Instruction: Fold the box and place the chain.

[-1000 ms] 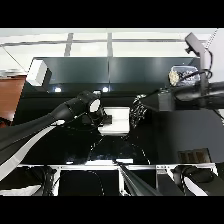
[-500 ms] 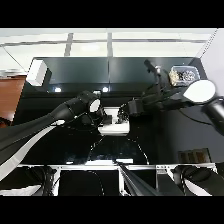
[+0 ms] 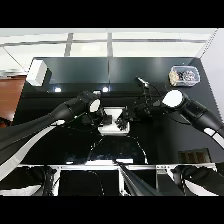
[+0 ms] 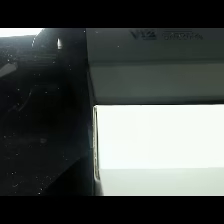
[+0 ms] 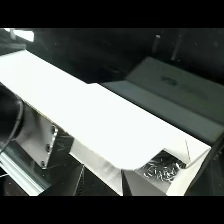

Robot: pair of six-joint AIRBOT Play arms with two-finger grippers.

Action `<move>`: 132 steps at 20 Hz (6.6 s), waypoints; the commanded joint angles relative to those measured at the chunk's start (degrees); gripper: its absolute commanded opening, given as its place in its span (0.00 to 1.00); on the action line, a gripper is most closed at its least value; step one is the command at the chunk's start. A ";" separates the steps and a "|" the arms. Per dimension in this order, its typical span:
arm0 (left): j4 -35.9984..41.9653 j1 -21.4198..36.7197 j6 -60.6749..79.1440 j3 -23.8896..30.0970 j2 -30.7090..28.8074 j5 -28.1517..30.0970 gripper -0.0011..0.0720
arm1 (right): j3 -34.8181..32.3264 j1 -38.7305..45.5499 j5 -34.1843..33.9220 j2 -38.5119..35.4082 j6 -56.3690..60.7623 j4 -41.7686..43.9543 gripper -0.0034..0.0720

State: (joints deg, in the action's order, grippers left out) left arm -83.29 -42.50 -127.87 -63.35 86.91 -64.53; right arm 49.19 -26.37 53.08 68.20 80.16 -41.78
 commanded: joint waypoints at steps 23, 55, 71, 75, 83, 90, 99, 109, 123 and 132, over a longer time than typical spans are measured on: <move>-25.75 3.43 3.13 7.58 -25.09 -16.72 0.68 | 0.83 19.21 17.88 -11.87 0.13 -18.49 0.41; 50.82 22.73 146.29 25.03 -10.54 14.12 0.99 | 0.79 19.17 16.70 -11.87 2.12 -18.29 0.41; 53.96 18.36 145.63 25.00 -8.96 16.76 0.70 | 0.68 14.10 -10.34 -7.74 3.19 -12.00 0.99; 53.96 18.36 145.63 25.00 -8.96 16.74 0.70 | 0.68 13.49 -13.86 2.97 -18.14 8.52 0.99; 53.94 18.36 145.63 25.00 -8.96 16.74 0.70 | 3.65 12.04 3.87 5.79 -64.04 8.22 0.98; 53.94 18.36 145.63 25.00 -8.96 16.72 0.70 | 2.32 6.32 8.55 5.88 -68.13 1.66 0.98; 53.92 18.36 145.63 25.00 -8.96 16.70 0.70 | 1.27 3.78 10.60 5.86 -70.38 1.64 0.98; 53.94 18.36 145.63 25.00 -8.96 16.70 0.70 | 1.27 3.15 8.39 5.86 -68.17 0.79 0.38; 53.92 18.36 145.63 25.00 -8.96 16.68 0.70 | 1.25 3.04 9.27 5.88 -68.15 -2.12 0.40; 53.94 18.36 145.63 25.00 -8.96 16.68 0.70 | 1.18 3.02 9.29 5.99 -68.15 -2.54 0.54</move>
State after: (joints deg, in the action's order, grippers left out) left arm -29.34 -24.14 17.76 -38.33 77.95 -47.92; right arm 50.41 -23.31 62.46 74.11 12.03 -43.94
